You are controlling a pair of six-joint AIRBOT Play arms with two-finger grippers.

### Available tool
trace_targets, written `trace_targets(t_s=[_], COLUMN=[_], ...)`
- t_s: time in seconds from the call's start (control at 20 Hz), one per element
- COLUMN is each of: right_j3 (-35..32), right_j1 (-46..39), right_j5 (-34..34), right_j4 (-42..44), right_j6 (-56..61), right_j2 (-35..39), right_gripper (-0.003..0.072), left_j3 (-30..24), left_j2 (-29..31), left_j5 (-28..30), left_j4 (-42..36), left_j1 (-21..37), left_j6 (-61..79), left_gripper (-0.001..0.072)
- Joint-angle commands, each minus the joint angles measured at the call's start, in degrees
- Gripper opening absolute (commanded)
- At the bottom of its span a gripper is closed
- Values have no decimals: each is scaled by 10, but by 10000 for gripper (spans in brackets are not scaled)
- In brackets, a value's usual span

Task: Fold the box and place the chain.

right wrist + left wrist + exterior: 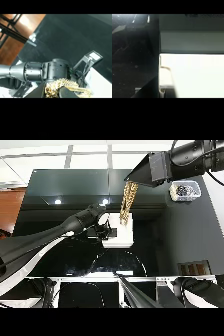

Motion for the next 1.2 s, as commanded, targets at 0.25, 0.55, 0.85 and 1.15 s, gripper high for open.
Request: trace_targets(t_s=[0.25, 0.55, 0.85, 1.15], right_j3=[-41, -212, -320, -345], right_j1=[1, 11, 13, 18], right_j5=[28, -27, -65, -91], right_j4=[-35, -34, -36, -35], right_j6=[-4, -6, -5, -5], right_j2=[0, 0, 0, 4], right_gripper=[11, 11, 12, 12], left_j3=[0, 0, 0, 0], left_j2=[0, 0, 0, 0], left_j5=[0, 1, 0, 0], left_j4=[0, 0, 0, 0], left_j1=[0, 1, 1, 1], left_j6=[0, 0, 0, 0], left_gripper=[30, 30, 30, 30])
